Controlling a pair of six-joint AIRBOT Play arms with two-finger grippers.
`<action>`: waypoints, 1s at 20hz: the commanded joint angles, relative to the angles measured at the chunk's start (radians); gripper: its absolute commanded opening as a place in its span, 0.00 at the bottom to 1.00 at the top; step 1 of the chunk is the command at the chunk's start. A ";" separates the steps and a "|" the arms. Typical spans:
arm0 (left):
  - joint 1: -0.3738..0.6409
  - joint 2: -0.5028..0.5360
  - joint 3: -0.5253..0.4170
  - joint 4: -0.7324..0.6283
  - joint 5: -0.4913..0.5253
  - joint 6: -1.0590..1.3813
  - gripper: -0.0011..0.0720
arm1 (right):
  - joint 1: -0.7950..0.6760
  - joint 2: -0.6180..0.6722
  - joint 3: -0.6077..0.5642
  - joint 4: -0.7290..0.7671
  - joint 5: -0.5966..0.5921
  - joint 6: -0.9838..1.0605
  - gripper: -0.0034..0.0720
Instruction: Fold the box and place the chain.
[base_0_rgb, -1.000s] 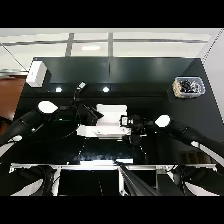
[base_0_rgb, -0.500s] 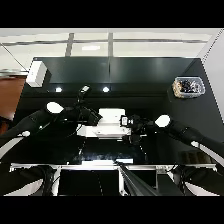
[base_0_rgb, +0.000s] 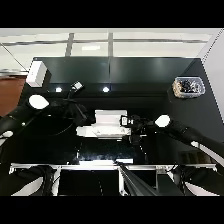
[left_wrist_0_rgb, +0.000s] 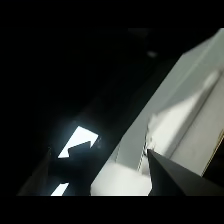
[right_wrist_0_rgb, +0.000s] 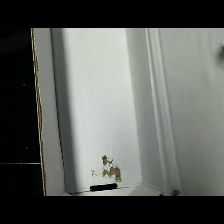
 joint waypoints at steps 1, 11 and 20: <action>0.060 0.031 -0.011 0.159 -0.221 0.225 0.97 | 0.000 0.000 0.001 0.000 0.001 0.001 0.74; -0.077 -0.027 -0.104 0.032 0.052 0.617 0.96 | 0.000 0.000 0.001 0.000 0.002 0.000 0.74; -0.101 -0.045 -0.103 -0.016 0.035 0.660 0.77 | 0.000 0.000 0.001 0.000 0.002 0.000 0.74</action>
